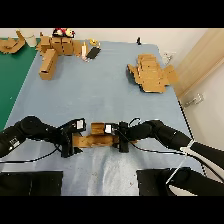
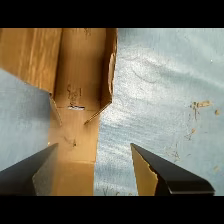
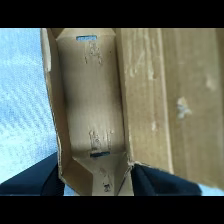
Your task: Fold the box.
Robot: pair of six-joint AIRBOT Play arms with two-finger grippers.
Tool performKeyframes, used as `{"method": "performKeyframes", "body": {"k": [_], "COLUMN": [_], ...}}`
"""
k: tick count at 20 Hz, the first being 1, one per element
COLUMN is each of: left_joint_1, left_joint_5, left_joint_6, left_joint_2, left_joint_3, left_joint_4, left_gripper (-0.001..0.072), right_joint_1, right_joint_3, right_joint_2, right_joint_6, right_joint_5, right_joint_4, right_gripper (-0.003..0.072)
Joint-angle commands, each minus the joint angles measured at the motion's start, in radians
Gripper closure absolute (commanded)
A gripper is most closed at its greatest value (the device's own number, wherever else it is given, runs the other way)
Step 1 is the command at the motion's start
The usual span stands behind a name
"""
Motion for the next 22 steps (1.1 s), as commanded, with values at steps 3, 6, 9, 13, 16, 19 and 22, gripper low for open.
{"method": "performKeyframes", "body": {"k": [3,6,9,13,16,19,22], "left_joint_1": [-0.029,-0.029,-0.03,-0.029,-0.029,-0.03,-0.03], "left_joint_5": [0.057,0.071,0.063,0.043,0.046,0.053,0.053], "left_joint_6": [0.148,0.172,0.172,0.2,0.232,0.28,0.28], "left_joint_2": [-0.084,-0.118,-0.14,-0.141,-0.141,-0.141,-0.152], "left_joint_3": [0.016,0.037,0.046,0.046,0.046,0.046,0.046], "left_joint_4": [-0.086,-0.092,-0.113,-0.116,-0.151,-0.153,-0.174], "left_gripper": [0.0028,0.0029,0.0055,0.0305,0.0326,0.0549,0.0549], "right_joint_1": [0.0,0.0,0.0,0.0,0.0,0.0,0.0], "right_joint_3": [0.001,0.001,0.001,0.001,0.001,0.001,0.001], "right_joint_2": [0.0,0.0,0.0,0.0,0.0,0.0,0.0], "right_joint_6": [0.0,0.0,0.0,0.0,0.0,0.0,0.0], "right_joint_5": [0.0,0.0,0.0,0.0,0.0,0.0,0.0], "right_joint_4": [0.0,0.0,0.0,0.0,0.0,0.0,0.0], "right_gripper": [0.019,0.019,0.019,0.019,0.019,0.019,0.019]}}
